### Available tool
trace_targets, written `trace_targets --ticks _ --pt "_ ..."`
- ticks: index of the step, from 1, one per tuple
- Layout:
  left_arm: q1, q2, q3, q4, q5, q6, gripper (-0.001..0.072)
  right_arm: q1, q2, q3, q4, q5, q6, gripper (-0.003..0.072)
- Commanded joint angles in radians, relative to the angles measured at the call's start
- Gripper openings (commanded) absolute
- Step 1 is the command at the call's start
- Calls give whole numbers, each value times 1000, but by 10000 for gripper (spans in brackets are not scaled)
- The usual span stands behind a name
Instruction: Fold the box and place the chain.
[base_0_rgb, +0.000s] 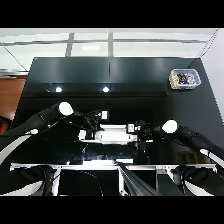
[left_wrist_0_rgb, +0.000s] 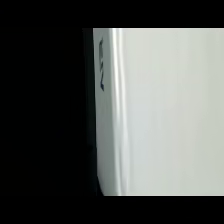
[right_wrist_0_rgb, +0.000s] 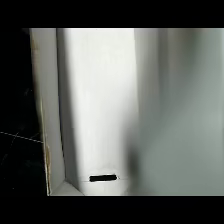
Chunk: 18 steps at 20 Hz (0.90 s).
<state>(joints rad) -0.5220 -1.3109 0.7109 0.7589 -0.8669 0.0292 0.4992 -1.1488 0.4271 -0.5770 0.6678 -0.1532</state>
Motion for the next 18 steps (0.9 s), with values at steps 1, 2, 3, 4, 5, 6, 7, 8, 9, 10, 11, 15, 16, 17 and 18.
trace_targets --ticks 1,2,3,4,5,6,7,8,9,10,11,15,16,17,18 --pt "0 0 1 -33 -6 0 33 0 -1 0 -8 1 -1 480" --pt "0 0 1 -34 -6 0 93 0 -1 0 -7 1 -1 480" --pt "0 1 1 -34 -6 -1 262 0 -1 0 -8 1 -1 480" --pt "1 4 2 -32 -6 -16 376 0 -1 0 -7 1 -1 480" --pt "5 11 6 -16 -13 -48 418 0 -1 0 -8 1 -1 479" --pt "11 23 18 22 -38 -92 430 0 -1 0 -8 2 -1 480" --pt "20 38 33 77 -78 -153 430 0 -1 0 -8 2 -2 480" --pt "30 55 48 136 -117 -233 430 2 -1 0 -12 4 -2 480" --pt "38 78 61 208 -162 -332 428 2 -1 0 -18 7 -5 479" --pt "40 101 69 286 -201 -407 417 2 -1 0 -19 9 -10 480" --pt "39 129 74 369 -237 -468 330 2 -1 0 -19 7 -11 480" --pt "38 233 75 484 -411 -574 26 2 -1 0 -18 4 -12 480" --pt "34 242 69 429 -475 -602 26 2 -1 0 -18 5 -13 480" --pt "27 243 57 346 -522 -612 26 2 -1 0 -18 5 -13 480" --pt "16 243 36 229 -536 -614 26 2 -1 0 -18 5 -13 480"
